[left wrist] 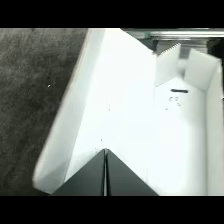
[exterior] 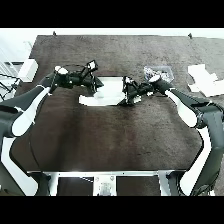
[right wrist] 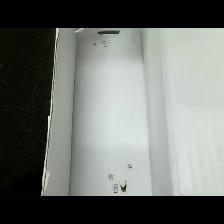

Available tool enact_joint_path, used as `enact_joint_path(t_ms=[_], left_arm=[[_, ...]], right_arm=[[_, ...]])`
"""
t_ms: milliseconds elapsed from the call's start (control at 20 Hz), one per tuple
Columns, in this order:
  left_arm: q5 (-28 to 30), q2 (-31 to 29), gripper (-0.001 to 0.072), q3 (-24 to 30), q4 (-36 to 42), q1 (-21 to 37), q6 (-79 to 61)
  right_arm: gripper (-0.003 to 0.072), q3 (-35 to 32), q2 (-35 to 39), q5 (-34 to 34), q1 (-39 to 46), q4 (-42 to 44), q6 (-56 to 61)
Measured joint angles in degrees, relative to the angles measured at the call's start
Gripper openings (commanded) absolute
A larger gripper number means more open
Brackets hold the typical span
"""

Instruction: Fold the box and place the chain.

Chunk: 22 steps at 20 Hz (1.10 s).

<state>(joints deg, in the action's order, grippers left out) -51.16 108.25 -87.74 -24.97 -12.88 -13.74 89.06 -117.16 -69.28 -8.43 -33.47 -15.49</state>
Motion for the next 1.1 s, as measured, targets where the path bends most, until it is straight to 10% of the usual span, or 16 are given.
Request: enact_joint_path(t_ms=[950, 1050, 1100], left_arm=[[-2.56, 2.12, 0.0036, -4.98, -0.02, 1.14, 0.00], [-6.56, 1.33, 0.0657, -6.58, -2.10, 2.32, 0.55], [-8.72, 1.01, 0.0657, -7.17, -3.87, 2.73, 1.09]], right_arm=[[0.0588, 0.00, 0.00, 0.00, 0.00, -0.04, -0.04], [0.0588, 0.00, 0.00, -0.02, 0.00, -0.04, -0.04], [0.0588, 0.00, 0.00, 0.00, 0.00, -0.04, -0.02]])
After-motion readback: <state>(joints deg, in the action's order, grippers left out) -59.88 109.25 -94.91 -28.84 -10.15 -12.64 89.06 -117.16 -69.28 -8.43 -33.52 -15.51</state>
